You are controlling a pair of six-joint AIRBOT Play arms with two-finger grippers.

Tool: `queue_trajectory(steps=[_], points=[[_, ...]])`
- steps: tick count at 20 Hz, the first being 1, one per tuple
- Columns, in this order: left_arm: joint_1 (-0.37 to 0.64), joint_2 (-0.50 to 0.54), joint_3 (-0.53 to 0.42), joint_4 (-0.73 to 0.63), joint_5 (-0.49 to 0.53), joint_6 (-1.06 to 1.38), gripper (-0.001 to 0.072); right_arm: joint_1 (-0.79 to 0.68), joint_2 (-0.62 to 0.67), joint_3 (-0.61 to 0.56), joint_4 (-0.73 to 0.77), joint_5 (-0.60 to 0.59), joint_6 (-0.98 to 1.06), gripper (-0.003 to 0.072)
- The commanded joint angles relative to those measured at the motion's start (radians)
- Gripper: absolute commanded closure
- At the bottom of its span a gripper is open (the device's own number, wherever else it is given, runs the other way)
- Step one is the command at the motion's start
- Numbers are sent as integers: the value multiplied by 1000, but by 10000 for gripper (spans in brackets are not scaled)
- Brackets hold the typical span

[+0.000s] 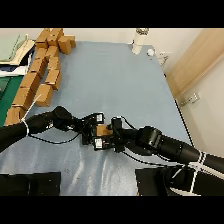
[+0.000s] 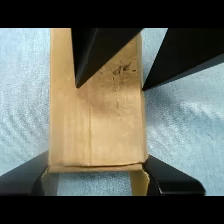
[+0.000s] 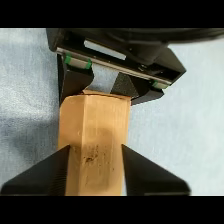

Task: Fold the box.

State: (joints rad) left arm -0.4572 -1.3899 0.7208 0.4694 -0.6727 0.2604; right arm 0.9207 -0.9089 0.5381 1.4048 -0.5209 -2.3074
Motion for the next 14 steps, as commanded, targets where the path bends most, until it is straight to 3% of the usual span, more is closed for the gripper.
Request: queue_trajectory(steps=[1,14], points=[[0,0,0,1,0,1,306,2,-2,1,-40,6,36,358],[0,0,0,1,0,1,306,9,69,1,-57,-37,67,359]])
